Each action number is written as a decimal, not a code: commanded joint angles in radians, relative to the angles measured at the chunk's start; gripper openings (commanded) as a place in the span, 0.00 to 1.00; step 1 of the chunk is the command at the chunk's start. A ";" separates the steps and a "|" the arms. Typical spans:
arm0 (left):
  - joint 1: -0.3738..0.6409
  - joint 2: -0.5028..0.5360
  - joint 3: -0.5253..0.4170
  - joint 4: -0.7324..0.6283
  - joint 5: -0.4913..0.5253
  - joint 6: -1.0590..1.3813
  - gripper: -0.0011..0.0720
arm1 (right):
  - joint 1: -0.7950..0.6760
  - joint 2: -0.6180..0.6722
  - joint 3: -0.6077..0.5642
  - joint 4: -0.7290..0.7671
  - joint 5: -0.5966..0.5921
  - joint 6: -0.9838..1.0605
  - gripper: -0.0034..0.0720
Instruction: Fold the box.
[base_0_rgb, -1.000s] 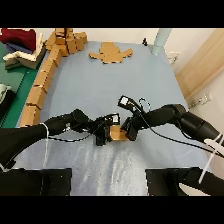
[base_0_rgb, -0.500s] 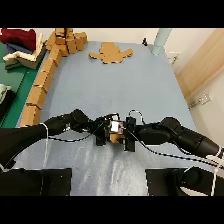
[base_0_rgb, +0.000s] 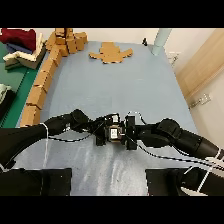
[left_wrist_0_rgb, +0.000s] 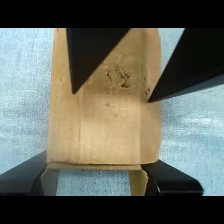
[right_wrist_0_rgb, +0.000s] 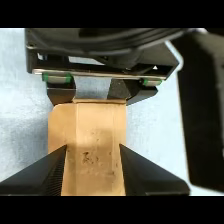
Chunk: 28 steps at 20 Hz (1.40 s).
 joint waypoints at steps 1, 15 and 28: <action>0.000 0.000 0.001 0.000 0.000 0.000 0.53 | 0.001 0.017 -0.021 -0.021 0.010 0.000 0.76; 0.000 0.000 0.001 0.000 0.000 0.000 0.53 | 0.021 0.046 -0.134 -0.021 0.170 -0.011 0.76; 0.000 0.000 0.001 0.000 0.000 0.000 0.53 | 0.021 0.098 -0.134 -0.093 0.230 -0.011 0.73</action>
